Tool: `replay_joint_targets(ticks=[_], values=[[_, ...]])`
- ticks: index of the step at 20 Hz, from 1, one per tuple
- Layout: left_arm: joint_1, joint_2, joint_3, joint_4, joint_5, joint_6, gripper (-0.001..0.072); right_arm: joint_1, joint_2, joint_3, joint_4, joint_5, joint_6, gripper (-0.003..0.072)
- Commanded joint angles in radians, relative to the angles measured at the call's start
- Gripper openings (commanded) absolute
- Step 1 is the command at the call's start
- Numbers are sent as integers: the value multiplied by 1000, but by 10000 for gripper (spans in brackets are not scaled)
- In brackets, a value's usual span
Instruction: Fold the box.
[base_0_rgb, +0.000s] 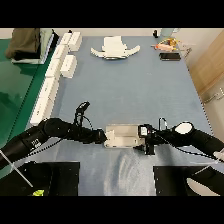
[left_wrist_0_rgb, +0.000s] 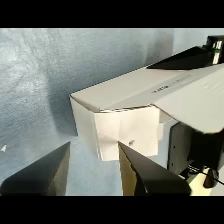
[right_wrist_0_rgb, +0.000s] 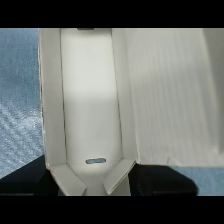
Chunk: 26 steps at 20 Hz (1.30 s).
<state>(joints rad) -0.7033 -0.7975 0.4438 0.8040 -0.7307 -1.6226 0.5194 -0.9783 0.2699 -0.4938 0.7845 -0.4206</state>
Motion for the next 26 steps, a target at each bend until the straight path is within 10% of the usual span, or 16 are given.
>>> replay_joint_targets(ticks=[1,10,15,26], values=[[0,-1,7,-13,43,2,461,0,1,1,0,0,0,508],[-24,-73,31,3,58,-62,459,0,1,1,0,0,0,508],[-179,-164,149,371,55,-468,458,0,1,1,0,0,0,508],[-391,-392,407,705,-272,-956,419,0,1,1,0,0,0,508]])
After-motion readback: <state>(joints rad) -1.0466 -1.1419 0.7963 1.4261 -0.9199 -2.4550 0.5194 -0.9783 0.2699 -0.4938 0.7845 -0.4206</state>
